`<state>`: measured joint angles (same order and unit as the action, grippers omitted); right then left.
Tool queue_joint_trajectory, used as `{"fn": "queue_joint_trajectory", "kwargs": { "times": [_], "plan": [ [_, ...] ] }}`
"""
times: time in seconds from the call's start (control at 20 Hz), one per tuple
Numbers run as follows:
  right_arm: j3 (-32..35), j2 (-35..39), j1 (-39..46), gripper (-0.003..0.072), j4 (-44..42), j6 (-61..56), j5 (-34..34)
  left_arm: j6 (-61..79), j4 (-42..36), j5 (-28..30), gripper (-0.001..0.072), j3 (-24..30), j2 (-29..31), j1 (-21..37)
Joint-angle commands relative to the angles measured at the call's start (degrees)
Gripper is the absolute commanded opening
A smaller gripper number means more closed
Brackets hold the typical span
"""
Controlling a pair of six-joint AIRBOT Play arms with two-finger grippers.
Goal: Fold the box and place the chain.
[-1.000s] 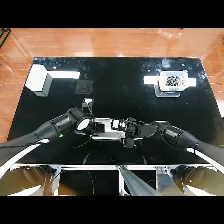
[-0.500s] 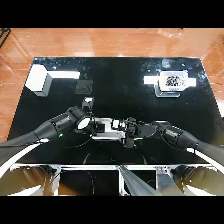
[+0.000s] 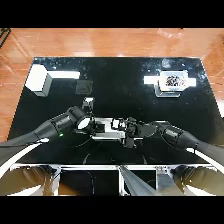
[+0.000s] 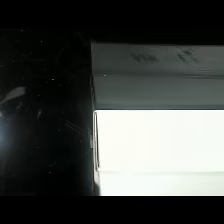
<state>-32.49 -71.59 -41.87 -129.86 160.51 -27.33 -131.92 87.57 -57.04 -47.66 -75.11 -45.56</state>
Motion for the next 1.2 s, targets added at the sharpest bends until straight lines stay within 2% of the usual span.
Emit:
{"fn": "queue_joint_trajectory", "kwargs": {
  "times": [0.0, 0.1, 0.25, 0.4, 0.6, 0.9, 0.95, 1.0, 1.15],
  "plan": [
    [-0.13, 0.09, -0.04, 0.0704, 0.02, -1.18, 1.31, 0.22, -0.04, -0.09, 0.0023, -0.04, 0.26, -0.04],
    [-0.85, 0.85, 0.02, 0.0704, 1.38, -2.93, 0.20, 0.24, 0.11, -0.26, 0.0023, -0.04, 0.70, -0.02],
    [-2.51, 3.30, 1.31, 0.0704, 5.20, -5.62, -7.56, 1.64, 0.46, -0.61, 0.0023, -0.04, 1.18, -0.02],
    [-4.04, 6.16, 3.21, 0.0703, 7.15, -6.60, -12.15, 2.95, 0.48, -1.42, 0.0022, -0.04, 1.18, -0.04],
    [-4.04, 6.51, 4.37, 0.0696, 10.08, -6.36, -13.64, 3.34, 2.03, -1.81, 0.0021, -0.04, 1.09, -0.04],
    [-4.04, 5.29, 4.22, 0.0695, 8.87, -3.43, -13.86, 2.95, 2.64, -1.51, 0.0021, -0.04, 0.17, -0.04],
    [-4.04, 5.22, 3.89, 0.0656, 7.52, -2.71, -13.86, 2.95, 2.73, -1.51, 0.0021, -0.04, 0.17, -0.04],
    [-4.04, 5.25, 3.30, 0.0582, 7.13, -2.25, -13.70, 2.95, 2.89, -1.51, 0.0021, -0.02, 0.17, -0.04],
    [-4.04, 5.20, 1.51, 0.0582, 7.15, -2.08, -10.73, 2.89, 3.50, -1.05, 0.0021, 0.11, 0.11, -0.04]
  ]
}}
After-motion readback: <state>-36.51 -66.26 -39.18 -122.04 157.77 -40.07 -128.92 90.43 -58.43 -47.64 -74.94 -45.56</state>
